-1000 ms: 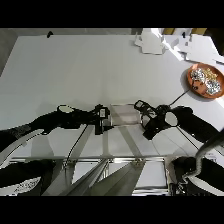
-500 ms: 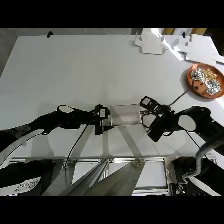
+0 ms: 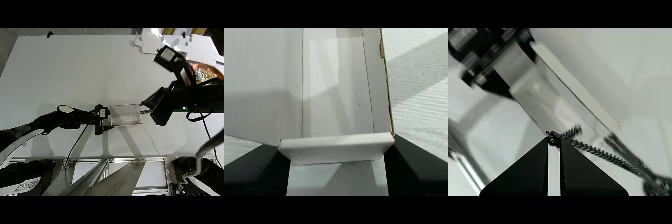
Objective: Fold the box and place the chain.
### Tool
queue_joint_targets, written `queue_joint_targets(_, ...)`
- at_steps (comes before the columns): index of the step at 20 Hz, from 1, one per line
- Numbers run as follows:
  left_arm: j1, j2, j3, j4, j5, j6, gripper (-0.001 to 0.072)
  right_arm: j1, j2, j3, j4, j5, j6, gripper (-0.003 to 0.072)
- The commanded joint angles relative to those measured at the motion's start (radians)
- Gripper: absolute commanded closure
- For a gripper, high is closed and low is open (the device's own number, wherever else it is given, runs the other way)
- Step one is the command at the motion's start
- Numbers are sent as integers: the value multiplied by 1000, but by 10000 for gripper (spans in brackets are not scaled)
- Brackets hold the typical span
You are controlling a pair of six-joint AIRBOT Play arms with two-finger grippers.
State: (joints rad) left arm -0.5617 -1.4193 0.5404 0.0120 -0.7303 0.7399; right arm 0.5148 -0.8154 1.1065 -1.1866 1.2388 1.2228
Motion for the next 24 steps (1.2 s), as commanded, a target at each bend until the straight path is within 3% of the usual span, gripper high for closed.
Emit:
queue_joint_targets(1,-1,0,0,0,0,0,680,16,-28,54,130,-56,-1,670)
queue_joint_targets(5,-1,0,0,0,0,0,680,106,-153,53,108,-68,0,669)
queue_joint_targets(11,-1,0,0,0,0,0,680,109,-284,21,27,-43,12,669)
queue_joint_targets(15,-1,0,0,0,0,0,680,107,-284,-113,27,-133,11,666)
queue_joint_targets(17,-1,0,0,0,0,0,680,107,-284,-145,24,-182,11,549)
queue_joint_targets(19,-1,0,0,0,0,0,680,100,-276,-144,36,-177,0,497)
queue_joint_targets(22,-1,0,0,0,0,0,680,13,-211,-140,69,-133,-68,501)
queue_joint_targets(24,-1,0,0,0,0,0,680,-90,-149,-140,54,-60,-246,536)
